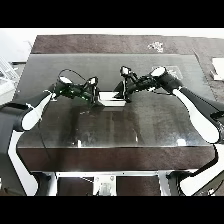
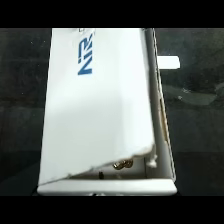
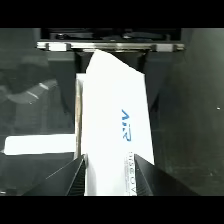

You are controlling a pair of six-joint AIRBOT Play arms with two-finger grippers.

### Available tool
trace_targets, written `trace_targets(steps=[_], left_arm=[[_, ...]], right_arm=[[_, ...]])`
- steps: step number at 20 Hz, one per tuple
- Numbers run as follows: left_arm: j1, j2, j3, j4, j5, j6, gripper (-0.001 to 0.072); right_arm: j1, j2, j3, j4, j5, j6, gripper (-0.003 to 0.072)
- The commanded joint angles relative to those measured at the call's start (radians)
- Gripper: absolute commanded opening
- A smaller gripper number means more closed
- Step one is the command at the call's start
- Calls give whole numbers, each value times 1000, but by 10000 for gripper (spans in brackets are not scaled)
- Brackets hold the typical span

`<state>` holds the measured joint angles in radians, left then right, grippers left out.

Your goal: Fold the box and place the chain.

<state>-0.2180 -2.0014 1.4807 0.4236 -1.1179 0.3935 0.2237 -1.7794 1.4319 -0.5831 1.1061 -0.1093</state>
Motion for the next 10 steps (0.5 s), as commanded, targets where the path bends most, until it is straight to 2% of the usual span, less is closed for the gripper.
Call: trace_targets(steps=[1, 10], left_arm=[[1, 1, 0, 1, 0, 0, 487], [1, 1, 0, 1, 0, 0, 487]], right_arm=[[6, 1, -6, 3, -40, 0, 336], [31, 2, -21, 4, -14, 49, 335]])
